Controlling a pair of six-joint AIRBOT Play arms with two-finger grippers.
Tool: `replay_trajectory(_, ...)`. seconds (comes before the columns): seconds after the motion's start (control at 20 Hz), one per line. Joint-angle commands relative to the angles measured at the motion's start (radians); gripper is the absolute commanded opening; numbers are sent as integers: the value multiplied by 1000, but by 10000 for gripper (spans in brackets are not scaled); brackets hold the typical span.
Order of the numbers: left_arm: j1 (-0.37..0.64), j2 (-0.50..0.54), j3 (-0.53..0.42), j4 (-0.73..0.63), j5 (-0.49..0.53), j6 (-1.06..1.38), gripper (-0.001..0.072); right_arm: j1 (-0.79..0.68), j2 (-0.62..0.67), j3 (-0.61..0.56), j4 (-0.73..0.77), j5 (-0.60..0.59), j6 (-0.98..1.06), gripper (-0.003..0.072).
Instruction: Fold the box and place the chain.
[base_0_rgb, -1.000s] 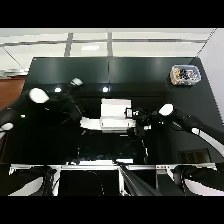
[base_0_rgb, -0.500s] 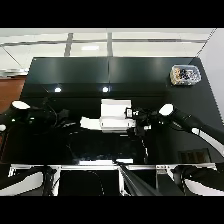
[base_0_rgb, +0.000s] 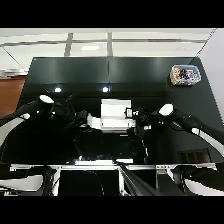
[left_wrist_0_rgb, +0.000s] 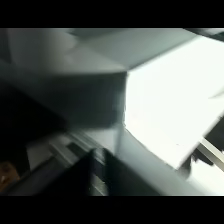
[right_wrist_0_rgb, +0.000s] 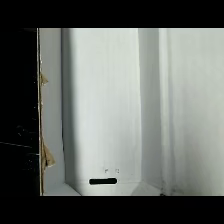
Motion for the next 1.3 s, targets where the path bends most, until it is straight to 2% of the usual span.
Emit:
replay_trajectory(0.0,-15,-22,61,-35,-88,42,538,1,-1,-1,0,0,0,194)
replay_trajectory(0.05,-16,-22,75,-38,-92,41,577,1,-1,-1,0,0,0,194)
replay_trajectory(0.2,-52,-22,109,-48,-94,31,575,1,-1,-1,0,0,0,195)
replay_trajectory(0.3,-99,-22,134,-48,-94,5,501,1,-1,-1,0,0,0,194)
replay_trajectory(0.45,-156,-22,183,-24,-94,-66,486,1,-1,-1,0,0,0,194)
replay_trajectory(0.55,-183,-21,226,63,-94,-168,478,1,-1,-1,0,0,0,194)
replay_trajectory(0.65,-209,-21,270,152,-94,-260,340,1,-1,-1,0,0,0,194)
replay_trajectory(0.85,-261,-21,334,252,-74,-421,337,1,-1,-1,0,0,0,194)
replay_trajectory(1.1,-327,-22,367,495,-64,-600,337,1,-1,-1,0,-1,0,194)
replay_trajectory(1.25,-346,-22,367,521,-49,-645,337,1,-1,-1,0,-1,0,194)
